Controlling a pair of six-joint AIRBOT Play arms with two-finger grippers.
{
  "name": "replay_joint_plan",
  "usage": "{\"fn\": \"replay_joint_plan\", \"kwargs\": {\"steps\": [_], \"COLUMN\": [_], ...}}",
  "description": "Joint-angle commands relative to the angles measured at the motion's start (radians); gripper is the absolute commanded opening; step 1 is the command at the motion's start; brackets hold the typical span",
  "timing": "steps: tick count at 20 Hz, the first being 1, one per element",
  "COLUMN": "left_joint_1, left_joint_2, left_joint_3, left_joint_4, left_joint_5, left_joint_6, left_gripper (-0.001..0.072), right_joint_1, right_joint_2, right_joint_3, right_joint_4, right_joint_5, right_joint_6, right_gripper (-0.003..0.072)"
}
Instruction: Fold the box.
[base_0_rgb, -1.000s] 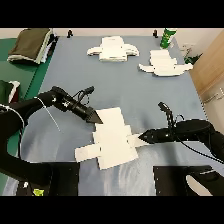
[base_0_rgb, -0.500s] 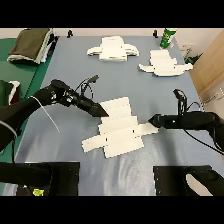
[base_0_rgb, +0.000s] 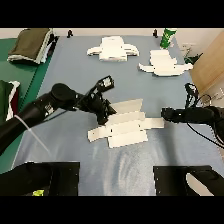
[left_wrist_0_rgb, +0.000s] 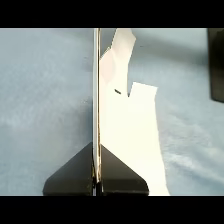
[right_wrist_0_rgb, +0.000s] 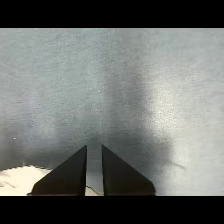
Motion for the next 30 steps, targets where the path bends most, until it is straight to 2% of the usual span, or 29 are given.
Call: {"fn": "replay_joint_plan", "kwargs": {"steps": [1, 5, 10, 13, 14, 18, 20, 22, 25, 28, 30], "left_joint_1": [-0.146, -0.235, -0.238, -0.215, -0.187, 0.008, 0.063, 0.065, 0.059, 0.059, 0.051], "left_joint_2": [0.087, 0.066, -0.009, -0.004, 0.0, 0.0, -0.001, -0.021, -0.085, -0.103, -0.084], "left_joint_3": [-0.134, -0.183, -0.182, -0.161, -0.143, -0.032, -0.016, -0.016, -0.015, -0.015, -0.016], "left_joint_4": [0.011, 0.011, 0.006, -0.001, 0.0, 0.0, 0.0, -0.004, -0.059, -0.107, -0.114], "left_joint_5": [0.269, 0.258, 0.262, 0.234, 0.187, -0.184, -0.274, -0.323, -0.307, -0.145, -0.105], "left_joint_6": [0.118, 0.121, 0.12, 0.12, 0.12, 0.121, 0.129, 0.152, 0.195, 0.195, 0.196], "left_gripper": [0.0011, 0.0013, 0.0014, 0.0014, 0.0014, 0.0014, 0.0013, 0.0014, 0.0014, 0.0013, 0.0012], "right_joint_1": [0.0, 0.001, 0.001, 0.001, 0.001, 0.001, 0.002, 0.002, 0.003, 0.003, 0.003], "right_joint_2": [-0.001, -0.001, -0.001, -0.001, -0.001, -0.001, -0.001, -0.001, -0.001, -0.001, -0.001], "right_joint_3": [0.003, 0.003, 0.003, 0.003, 0.003, 0.003, 0.003, 0.003, 0.003, 0.003, 0.003], "right_joint_4": [0.035, 0.071, 0.093, 0.093, 0.092, 0.092, 0.092, 0.093, 0.093, 0.096, 0.095], "right_joint_5": [0.009, 0.022, 0.032, 0.03, 0.03, 0.032, 0.032, 0.032, 0.031, 0.031, 0.031], "right_joint_6": [0.018, 0.016, 0.016, 0.016, 0.015, 0.008, 0.008, 0.008, 0.008, 0.008, 0.008], "right_gripper": [0.0138, 0.0138, 0.0138, 0.0138, 0.0138, 0.0138, 0.0137, 0.0138, 0.0137, 0.0138, 0.0138]}}
